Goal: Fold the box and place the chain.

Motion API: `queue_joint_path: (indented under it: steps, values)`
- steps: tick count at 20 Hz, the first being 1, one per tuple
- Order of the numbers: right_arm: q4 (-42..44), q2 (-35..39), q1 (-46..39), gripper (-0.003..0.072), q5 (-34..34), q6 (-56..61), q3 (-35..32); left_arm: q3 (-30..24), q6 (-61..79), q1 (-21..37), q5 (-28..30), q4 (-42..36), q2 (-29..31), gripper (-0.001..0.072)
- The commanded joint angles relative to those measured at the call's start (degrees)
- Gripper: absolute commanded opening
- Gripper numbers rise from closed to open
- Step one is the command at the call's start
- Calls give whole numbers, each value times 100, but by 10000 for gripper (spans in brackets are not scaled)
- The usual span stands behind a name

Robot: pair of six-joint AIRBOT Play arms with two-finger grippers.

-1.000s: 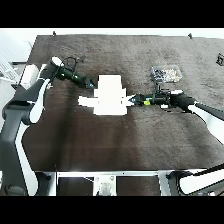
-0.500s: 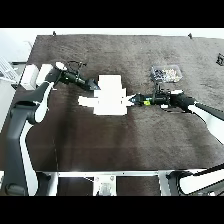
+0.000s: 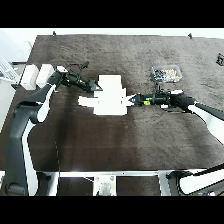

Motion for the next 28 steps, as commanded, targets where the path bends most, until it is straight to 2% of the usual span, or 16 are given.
queue_joint_path:
  steps: [1,3,4,8,9,10,12,14,15,18,19,20,21,28]
  values:
    - [0,-4,2,4,2,-33,7,4,42,2,-94,-153,-90,396]
    - [0,-4,2,4,2,-35,7,4,44,2,-98,-157,-96,368]
    - [0,-4,2,4,2,-33,7,4,70,2,-109,-160,-96,289]
    - [-2,-4,2,4,2,-35,7,4,92,2,-177,-157,-98,278]
    - [-2,-4,2,4,2,-35,7,4,138,2,-195,-160,-101,223]
    - [0,-4,2,4,2,-35,7,4,151,2,-192,-160,-103,223]
    - [0,-4,2,4,2,-33,7,4,289,2,-186,-170,-103,118]
    - [0,-4,2,4,2,-33,4,4,343,2,-164,-184,-103,90]
    - [-2,-4,0,4,2,-35,4,4,442,2,-186,-221,-103,24]
    - [2,-4,0,6,2,-33,4,4,590,2,-232,-350,-101,24]
    - [2,-4,0,55,2,-33,4,2,634,2,-238,-354,-101,24]
    - [2,-2,-13,175,2,-35,7,2,763,2,-249,-361,-101,23]
    - [4,2,-50,221,4,-35,7,2,887,2,-289,-393,-101,23]
    - [4,483,-1115,253,52,-35,7,2,2726,2,-756,-1250,-96,19]
